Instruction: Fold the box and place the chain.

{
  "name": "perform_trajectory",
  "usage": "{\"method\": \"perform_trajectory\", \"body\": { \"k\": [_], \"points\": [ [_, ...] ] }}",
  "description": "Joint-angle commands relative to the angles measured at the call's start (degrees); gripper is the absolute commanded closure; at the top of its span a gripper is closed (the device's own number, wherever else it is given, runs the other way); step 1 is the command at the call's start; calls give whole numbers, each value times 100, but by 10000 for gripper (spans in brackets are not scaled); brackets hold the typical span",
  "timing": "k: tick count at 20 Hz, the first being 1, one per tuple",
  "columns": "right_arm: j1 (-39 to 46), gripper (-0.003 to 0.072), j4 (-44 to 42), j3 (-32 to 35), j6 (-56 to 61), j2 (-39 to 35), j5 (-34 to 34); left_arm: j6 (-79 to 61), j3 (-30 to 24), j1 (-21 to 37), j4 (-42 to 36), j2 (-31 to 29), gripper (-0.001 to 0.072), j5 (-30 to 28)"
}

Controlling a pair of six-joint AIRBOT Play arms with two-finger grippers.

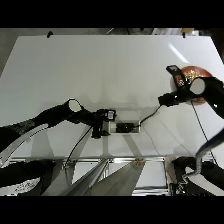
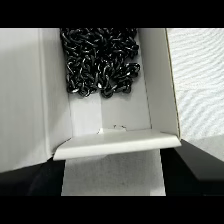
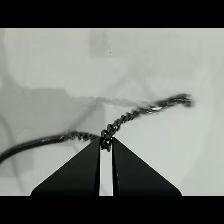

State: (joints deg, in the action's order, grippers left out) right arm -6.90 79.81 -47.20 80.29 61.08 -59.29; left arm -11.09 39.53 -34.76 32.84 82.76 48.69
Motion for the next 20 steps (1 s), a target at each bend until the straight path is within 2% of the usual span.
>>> {"method": "perform_trajectory", "body": {
  "k": [1, 5, 8, 10, 15, 18, 20],
  "points": [
    [-20, 671, -1228, -7, -507, -1292, -289, -2, 2, 4, 4, -4, 394, -2],
    [-20, 671, -2485, -4, -944, -2312, -1029, -2, 2, 4, 4, -4, 394, 37],
    [-20, 671, -3954, -7, -1519, -2485, -1611, -2, 2, 4, 4, -4, 394, 85],
    [-101, 671, -4570, -7, -1696, -2474, -1561, -2, 2, 2, 2, -4, 394, 87],
    [-763, 671, -4806, -4, -1943, -2463, -940, -2, 2, 4, 2, -4, 394, 101],
    [-1121, 671, -4616, -4, -1958, -2269, -361, -2, 2, 2, 2, -4, 394, 111],
    [-1263, 671, -4439, -4, -1952, -2031, -348, -2, 2, 2, 4, -4, 394, 107]
  ]
}}
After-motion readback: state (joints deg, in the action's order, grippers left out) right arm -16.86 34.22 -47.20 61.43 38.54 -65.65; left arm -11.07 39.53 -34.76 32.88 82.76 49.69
